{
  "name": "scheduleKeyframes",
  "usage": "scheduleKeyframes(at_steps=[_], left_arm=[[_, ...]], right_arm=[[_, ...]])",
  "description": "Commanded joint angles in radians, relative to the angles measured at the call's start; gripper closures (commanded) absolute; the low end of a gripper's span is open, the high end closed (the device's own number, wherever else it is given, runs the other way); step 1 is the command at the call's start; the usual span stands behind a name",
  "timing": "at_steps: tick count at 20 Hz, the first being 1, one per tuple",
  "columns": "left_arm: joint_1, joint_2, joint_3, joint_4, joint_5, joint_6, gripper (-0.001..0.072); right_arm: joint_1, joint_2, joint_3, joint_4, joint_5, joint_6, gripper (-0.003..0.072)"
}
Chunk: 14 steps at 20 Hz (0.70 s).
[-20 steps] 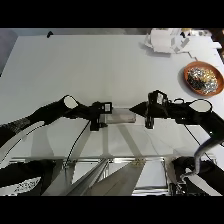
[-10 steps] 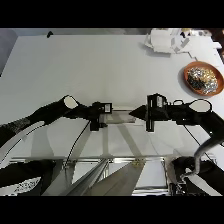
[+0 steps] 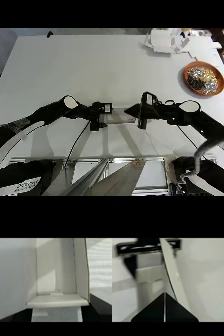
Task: Fold the box and place the chain.
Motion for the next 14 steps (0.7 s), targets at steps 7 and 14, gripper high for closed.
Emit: scheduleKeyframes(at_steps=[7, 14], left_arm=[[0.0, 0.0, 0.0, 0.0, 0.0, 0.0, 0.0499], [0.0, 0.0, 0.0, 0.0, 0.0, 0.0, 0.0499]], right_arm=[[0.021, -0.14, 0.006, 0.122, -0.289, 0.097, 0.068], [0.021, -0.125, 0.007, 0.042, -0.156, 0.172, 0.0677]])
